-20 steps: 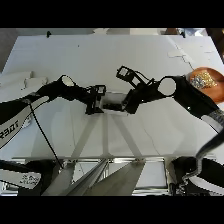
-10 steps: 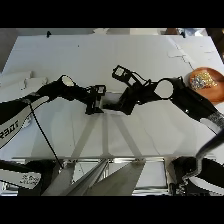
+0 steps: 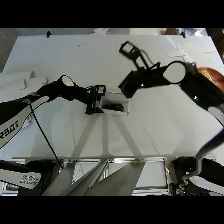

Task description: Fold the box and place the chain.

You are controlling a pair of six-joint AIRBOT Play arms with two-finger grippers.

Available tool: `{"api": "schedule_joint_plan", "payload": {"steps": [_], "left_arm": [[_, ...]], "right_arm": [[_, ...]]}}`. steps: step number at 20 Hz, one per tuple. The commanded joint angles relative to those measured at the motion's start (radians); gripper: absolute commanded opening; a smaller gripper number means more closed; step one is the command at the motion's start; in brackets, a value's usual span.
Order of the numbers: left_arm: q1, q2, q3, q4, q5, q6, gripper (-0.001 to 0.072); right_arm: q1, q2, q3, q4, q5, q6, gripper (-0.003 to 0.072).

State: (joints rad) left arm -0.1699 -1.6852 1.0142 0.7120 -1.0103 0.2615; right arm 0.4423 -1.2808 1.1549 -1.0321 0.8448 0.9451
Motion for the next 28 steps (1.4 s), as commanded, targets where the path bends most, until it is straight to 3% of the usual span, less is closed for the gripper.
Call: {"api": "schedule_joint_plan", "payload": {"steps": [1, 4, 7, 14, 15, 16, 17, 20, 22, 25, 28], "left_arm": [[0.0, -0.001, 0.001, 0.0, 0.0, 0.0, 0.0486], [0.0, -0.001, 0.001, 0.0, 0.0, 0.0, 0.0486], [0.0, -0.001, 0.001, 0.0, 0.0, 0.0, 0.0486], [0.0, 0.0, 0.001, 0.0, 0.0, 0.0, 0.0486], [0.0, 0.0, 0.001, 0.0, 0.0, 0.0, 0.0486], [0.0, -0.001, 0.001, 0.0, 0.0, 0.0, 0.0486], [0.0, -0.001, 0.001, 0.0, 0.0, 0.0, 0.0486], [0.0, 0.0, 0.001, 0.0, 0.0, 0.0, 0.0486], [0.0, -0.001, 0.001, 0.0, 0.0, 0.0, 0.0486], [0.0, 0.0, 0.001, 0.0, 0.0, 0.0, 0.0486], [0.0, -0.001, 0.001, 0.0, 0.0, 0.0, 0.0486]], "right_arm": [[-0.082, -0.082, 0.029, 0.002, 0.018, 0.116, 0.0252], [-0.097, -0.164, 0.029, 0.036, 0.085, 0.125, 0.0253], [-0.096, -0.211, 0.029, 0.175, 0.203, -0.013, 0.0254], [-0.079, -0.217, 0.029, 0.253, 0.322, -0.199, 0.0254], [-0.066, -0.217, 0.029, 0.244, 0.325, -0.269, 0.0263], [-0.054, -0.217, 0.029, 0.234, 0.322, -0.342, 0.0334], [-0.039, -0.217, 0.029, 0.22, 0.302, -0.411, 0.0356], [0.005, -0.217, 0.029, 0.151, 0.2, -0.491, 0.0383], [0.027, -0.217, 0.029, 0.116, 0.15, -0.491, 0.0375], [0.051, -0.217, 0.029, 0.101, 0.135, -0.491, 0.0276], [0.074, -0.217, 0.029, 0.038, 0.143, -0.467, 0.0258]]}}
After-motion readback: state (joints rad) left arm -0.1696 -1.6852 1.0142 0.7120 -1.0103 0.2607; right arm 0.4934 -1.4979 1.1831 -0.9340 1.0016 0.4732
